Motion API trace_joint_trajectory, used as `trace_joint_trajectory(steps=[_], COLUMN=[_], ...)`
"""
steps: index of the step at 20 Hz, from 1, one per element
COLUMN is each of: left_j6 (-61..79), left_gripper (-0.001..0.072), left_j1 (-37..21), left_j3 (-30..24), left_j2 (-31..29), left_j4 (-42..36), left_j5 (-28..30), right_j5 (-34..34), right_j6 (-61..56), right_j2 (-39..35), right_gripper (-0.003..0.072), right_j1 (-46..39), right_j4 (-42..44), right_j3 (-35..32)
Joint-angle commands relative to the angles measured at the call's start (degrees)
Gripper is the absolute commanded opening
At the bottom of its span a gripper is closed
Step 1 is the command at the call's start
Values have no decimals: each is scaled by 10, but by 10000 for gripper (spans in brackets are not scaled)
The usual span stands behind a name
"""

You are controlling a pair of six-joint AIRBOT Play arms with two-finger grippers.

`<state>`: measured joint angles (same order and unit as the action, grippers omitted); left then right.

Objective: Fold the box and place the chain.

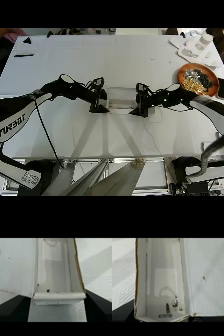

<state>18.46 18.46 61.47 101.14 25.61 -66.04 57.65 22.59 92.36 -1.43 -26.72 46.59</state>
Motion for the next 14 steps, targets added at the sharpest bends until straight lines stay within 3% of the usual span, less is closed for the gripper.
trace_joint_trajectory(steps=[1,10,11,13,14], left_j6=[-18,-40,-40,-40,-40], left_gripper=[708,702,639,268,230], left_j1=[10,38,38,38,38], left_j3=[0,0,0,0,0], left_j2=[3,1,1,1,1], left_j4=[-1,38,38,39,40], left_j5=[38,72,71,71,70], right_j5=[0,0,0,0,0], right_j6=[0,0,0,0,0], right_j2=[0,0,0,0,0], right_gripper=[502,502,502,502,502], right_j1=[0,0,0,0,0], right_j4=[0,0,0,0,0], right_j3=[0,0,0,0,0])
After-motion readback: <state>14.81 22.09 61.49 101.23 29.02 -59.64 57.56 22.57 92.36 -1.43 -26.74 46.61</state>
